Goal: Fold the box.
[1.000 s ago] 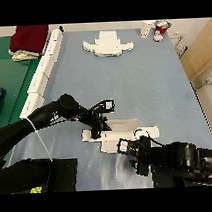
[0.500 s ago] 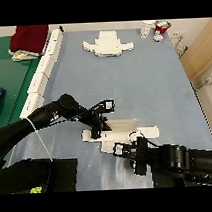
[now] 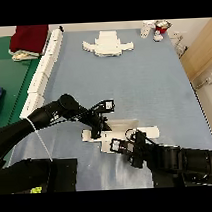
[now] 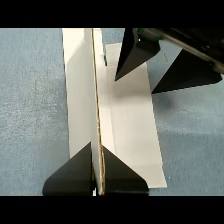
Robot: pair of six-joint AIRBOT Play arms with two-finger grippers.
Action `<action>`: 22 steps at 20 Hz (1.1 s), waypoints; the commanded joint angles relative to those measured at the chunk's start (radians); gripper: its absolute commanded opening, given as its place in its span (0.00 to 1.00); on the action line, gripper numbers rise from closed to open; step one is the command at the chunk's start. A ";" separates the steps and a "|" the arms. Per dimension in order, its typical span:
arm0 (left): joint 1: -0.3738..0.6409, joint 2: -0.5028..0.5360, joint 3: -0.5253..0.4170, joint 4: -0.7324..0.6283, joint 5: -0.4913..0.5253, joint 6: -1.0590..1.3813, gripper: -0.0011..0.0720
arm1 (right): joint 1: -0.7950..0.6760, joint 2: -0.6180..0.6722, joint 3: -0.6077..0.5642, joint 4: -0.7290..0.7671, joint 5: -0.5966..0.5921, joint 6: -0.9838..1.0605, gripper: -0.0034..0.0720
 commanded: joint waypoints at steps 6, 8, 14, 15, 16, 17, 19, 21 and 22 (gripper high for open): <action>0.001 0.001 0.000 0.000 0.000 0.000 0.03 | 0.001 -0.001 0.059 -0.193 -0.097 0.317 0.85; 0.001 0.001 0.000 0.000 0.000 0.000 0.03 | 0.001 0.008 0.061 -0.192 -0.101 0.323 0.85; 0.001 0.001 0.000 0.000 0.000 0.000 0.03 | -0.039 0.072 0.057 -0.201 -0.151 0.304 1.00; 0.001 0.001 0.000 0.000 0.000 0.000 0.03 | -0.068 0.079 0.057 -0.179 -0.140 0.258 1.00; 0.001 0.001 0.000 0.000 0.000 0.000 0.03 | -0.100 0.083 0.057 -0.148 -0.121 0.201 1.00; 0.001 0.001 0.000 0.000 0.000 0.000 0.03 | -0.142 0.085 0.057 -0.095 -0.103 0.138 1.00; 0.001 0.001 0.000 0.000 0.000 0.000 0.03 | -0.219 0.089 0.057 0.050 -0.097 0.010 1.00; 0.001 0.001 0.000 0.000 0.000 0.000 0.03 | -0.272 0.103 0.057 0.113 -0.093 -0.071 1.00; 0.001 0.001 0.000 0.000 0.000 0.000 0.03 | -0.287 0.108 0.057 0.110 -0.087 -0.090 1.00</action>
